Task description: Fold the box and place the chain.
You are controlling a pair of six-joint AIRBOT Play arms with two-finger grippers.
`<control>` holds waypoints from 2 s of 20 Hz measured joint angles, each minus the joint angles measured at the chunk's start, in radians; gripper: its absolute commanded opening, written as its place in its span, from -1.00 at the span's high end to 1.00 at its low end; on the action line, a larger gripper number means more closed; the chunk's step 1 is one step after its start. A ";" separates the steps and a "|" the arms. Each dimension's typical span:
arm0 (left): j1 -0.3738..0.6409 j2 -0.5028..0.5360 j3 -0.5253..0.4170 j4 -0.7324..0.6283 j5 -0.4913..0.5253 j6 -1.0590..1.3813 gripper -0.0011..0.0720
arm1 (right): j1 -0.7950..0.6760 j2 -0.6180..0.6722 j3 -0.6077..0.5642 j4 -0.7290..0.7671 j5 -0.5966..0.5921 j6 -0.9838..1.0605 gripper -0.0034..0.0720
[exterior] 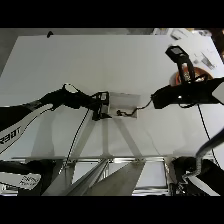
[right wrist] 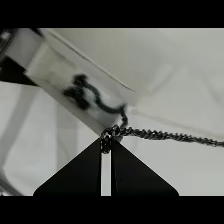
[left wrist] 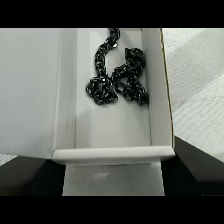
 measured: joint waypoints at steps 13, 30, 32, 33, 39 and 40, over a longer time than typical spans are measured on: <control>0.000 0.000 0.000 0.000 0.000 0.000 0.73 | 0.236 -0.257 -0.002 -0.044 -0.186 0.006 0.85; 0.000 0.000 0.000 0.000 0.000 0.000 0.73 | -0.178 -0.207 0.067 -0.188 -0.163 0.043 0.86; 0.000 0.000 0.000 0.000 0.000 0.000 0.73 | -0.257 -0.261 0.053 -0.193 -0.130 0.047 0.84; 0.000 0.000 0.000 0.000 0.000 0.000 0.73 | -0.282 -0.287 0.040 -0.196 -0.125 0.049 0.62; 0.000 0.000 0.000 0.000 0.000 0.000 0.73 | -0.342 -0.446 -0.031 -0.193 -0.147 0.037 -0.12; 0.000 0.000 0.000 0.000 0.000 0.000 0.73 | -0.345 -0.467 -0.036 -0.192 -0.152 0.033 -0.01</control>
